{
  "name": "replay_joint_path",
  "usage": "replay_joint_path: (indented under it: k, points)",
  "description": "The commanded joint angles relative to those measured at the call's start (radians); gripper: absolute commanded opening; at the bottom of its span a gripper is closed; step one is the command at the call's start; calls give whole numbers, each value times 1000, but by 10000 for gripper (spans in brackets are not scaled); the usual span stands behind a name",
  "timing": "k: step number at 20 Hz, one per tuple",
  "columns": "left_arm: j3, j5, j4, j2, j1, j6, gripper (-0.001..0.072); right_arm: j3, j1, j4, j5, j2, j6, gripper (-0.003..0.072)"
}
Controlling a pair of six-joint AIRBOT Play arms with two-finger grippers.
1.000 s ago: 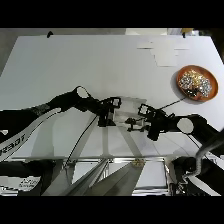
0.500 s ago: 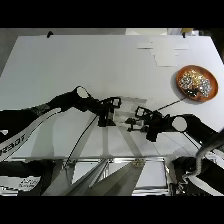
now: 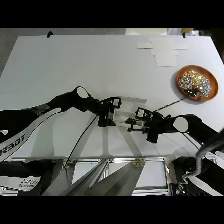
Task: Fold the box and place the chain.
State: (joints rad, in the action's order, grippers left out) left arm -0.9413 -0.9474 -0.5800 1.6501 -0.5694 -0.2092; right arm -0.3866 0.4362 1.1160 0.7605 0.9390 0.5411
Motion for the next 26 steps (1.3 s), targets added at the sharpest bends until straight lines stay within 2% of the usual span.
replay_joint_path:
  k: [1,6,12,13,14,26]
  points:
    - [-1,0,0,-1,0,0,135,1,0,5,10,-29,0,216]
    - [-1,0,0,-1,0,0,135,36,0,12,-3,-29,0,216]
    - [-1,0,0,-1,0,0,135,65,0,-38,-100,-28,2,214]
    - [-1,0,0,-1,0,0,135,66,0,-40,-113,-27,2,193]
    - [-1,0,0,-1,0,0,135,66,0,-40,-114,-26,3,177]
    - [-1,0,0,-1,0,0,135,89,0,-40,-90,-26,51,177]
